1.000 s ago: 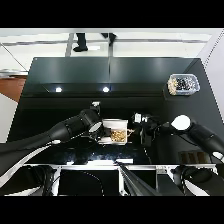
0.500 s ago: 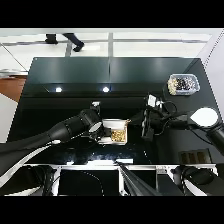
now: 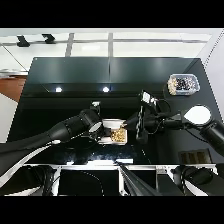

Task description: Fold the box and place the chain.

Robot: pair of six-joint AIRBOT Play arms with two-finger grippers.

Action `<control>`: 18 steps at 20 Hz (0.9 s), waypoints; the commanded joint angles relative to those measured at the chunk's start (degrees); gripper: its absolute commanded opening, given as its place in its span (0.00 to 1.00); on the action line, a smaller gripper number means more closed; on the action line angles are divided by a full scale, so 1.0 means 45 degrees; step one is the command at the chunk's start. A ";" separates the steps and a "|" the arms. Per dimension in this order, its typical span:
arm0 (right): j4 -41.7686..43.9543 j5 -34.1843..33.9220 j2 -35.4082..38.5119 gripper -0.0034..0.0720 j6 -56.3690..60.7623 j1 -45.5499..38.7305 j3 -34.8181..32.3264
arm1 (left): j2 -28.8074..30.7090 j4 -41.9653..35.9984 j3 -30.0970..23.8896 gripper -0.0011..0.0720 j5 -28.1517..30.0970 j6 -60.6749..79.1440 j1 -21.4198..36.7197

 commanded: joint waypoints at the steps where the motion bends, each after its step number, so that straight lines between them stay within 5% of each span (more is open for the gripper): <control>1: -0.0228 0.0316 -0.0228 0.79 0.0913 0.0044 0.0015 | 0.0000 0.0000 -0.0005 0.06 0.0102 0.0000 -0.0005; 2: -0.0393 0.0418 -0.0223 0.85 0.1025 -0.0029 0.0019 | 0.0000 -0.0005 -0.0005 0.06 0.0097 0.0000 -0.0005; 10: -0.3429 0.3905 -0.0219 0.85 0.3628 -0.4041 0.0209 | 0.0000 -0.0340 -0.0005 0.06 0.0525 -0.0015 0.0005; 14: -0.3483 0.4061 -0.0219 0.85 0.3881 -0.5489 0.0204 | 0.0005 -0.0340 0.0087 0.06 0.0738 -0.0330 0.0015; 15: -0.3483 0.4022 -0.0219 0.85 0.3876 -0.5513 0.0204 | 0.0010 -0.0335 0.0151 0.15 0.0709 -0.0330 0.0015; 17: -0.3390 0.4022 -0.0219 0.85 0.3881 -0.5508 0.0199 | 0.0029 -0.0335 0.0321 0.64 0.0627 -0.0335 0.0015; 18: -0.3385 0.4022 -0.0223 0.85 0.3881 -0.5508 0.0199 | 0.0034 -0.0335 0.0447 0.65 0.0529 -0.0325 0.0019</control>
